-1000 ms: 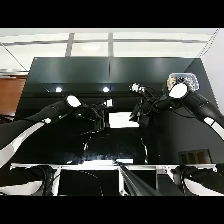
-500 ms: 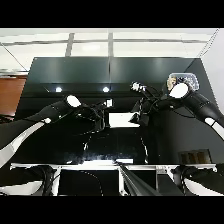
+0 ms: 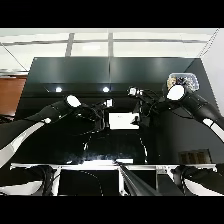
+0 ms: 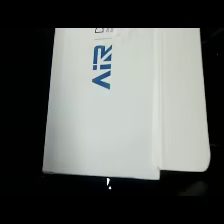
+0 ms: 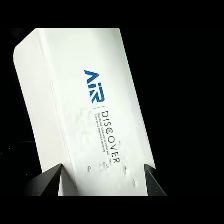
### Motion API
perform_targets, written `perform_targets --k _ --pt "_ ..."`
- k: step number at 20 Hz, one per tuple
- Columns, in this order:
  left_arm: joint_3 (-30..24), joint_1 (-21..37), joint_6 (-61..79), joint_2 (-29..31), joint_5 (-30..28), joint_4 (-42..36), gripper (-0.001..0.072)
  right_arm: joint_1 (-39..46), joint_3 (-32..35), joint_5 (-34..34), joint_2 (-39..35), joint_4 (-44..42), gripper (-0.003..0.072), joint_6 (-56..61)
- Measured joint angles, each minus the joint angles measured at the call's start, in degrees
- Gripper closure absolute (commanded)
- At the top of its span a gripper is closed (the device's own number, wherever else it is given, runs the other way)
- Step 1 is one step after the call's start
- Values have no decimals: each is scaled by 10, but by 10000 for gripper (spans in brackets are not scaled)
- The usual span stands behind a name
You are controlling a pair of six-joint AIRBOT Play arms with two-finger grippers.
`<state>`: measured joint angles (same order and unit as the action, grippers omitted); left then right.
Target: Fold the box and place the chain.
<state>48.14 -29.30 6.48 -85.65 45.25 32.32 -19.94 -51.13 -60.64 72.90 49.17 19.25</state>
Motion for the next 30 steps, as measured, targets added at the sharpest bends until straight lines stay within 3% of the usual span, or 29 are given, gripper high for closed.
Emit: perform_targets --k 6,13,15,19,24,30 --pt "0 0 0 0 0 0 218 -1 -15 -7 -8 8 65 0" --pt "0 0 0 0 0 0 218 52 -35 -36 -84 -8 65 26" --pt "0 0 0 0 0 0 218 80 -10 -30 -94 -54 65 19" --pt "0 0 -1 0 0 0 218 74 78 12 -97 -167 65 -120" --pt "0 0 -1 0 0 0 218 40 119 63 -84 -186 66 -238" --pt "0 0 -1 0 0 0 218 31 127 83 -80 -158 66 -270"
